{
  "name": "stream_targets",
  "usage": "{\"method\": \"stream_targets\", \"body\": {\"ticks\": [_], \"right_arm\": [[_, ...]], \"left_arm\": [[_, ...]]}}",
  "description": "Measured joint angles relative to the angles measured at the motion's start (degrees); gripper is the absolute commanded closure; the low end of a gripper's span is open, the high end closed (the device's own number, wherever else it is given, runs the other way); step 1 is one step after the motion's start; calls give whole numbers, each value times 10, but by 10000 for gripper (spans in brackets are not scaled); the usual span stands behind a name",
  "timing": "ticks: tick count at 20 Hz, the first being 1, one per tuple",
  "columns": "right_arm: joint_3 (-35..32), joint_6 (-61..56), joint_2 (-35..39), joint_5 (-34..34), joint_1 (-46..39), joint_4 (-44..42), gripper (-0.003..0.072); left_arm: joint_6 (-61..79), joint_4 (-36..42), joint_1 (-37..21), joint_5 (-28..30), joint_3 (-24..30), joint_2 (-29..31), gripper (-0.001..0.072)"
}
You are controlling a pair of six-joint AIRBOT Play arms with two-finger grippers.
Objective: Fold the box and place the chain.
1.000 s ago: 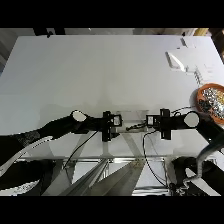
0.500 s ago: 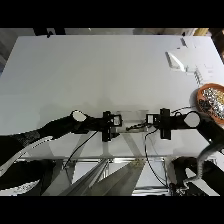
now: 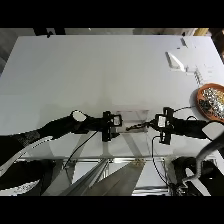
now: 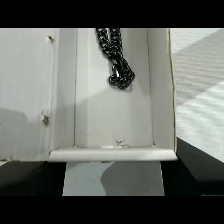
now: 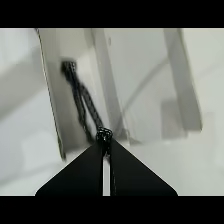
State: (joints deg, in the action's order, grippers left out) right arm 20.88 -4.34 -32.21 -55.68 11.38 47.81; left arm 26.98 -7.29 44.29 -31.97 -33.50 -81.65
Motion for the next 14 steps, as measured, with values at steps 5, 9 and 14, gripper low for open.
{"method": "stream_targets", "body": {"ticks": [5, 9, 14], "right_arm": [[0, -19, 17, -12, 0, -122, 671], [0, -46, 9, -17, 0, -151, 670], [0, -58, -38, -16, 3, -132, 667]], "left_arm": [[0, 0, 0, 0, 0, 0, 395], [0, 0, 0, 0, 0, 0, 395], [0, 0, 0, 0, 0, 0, 395]]}}
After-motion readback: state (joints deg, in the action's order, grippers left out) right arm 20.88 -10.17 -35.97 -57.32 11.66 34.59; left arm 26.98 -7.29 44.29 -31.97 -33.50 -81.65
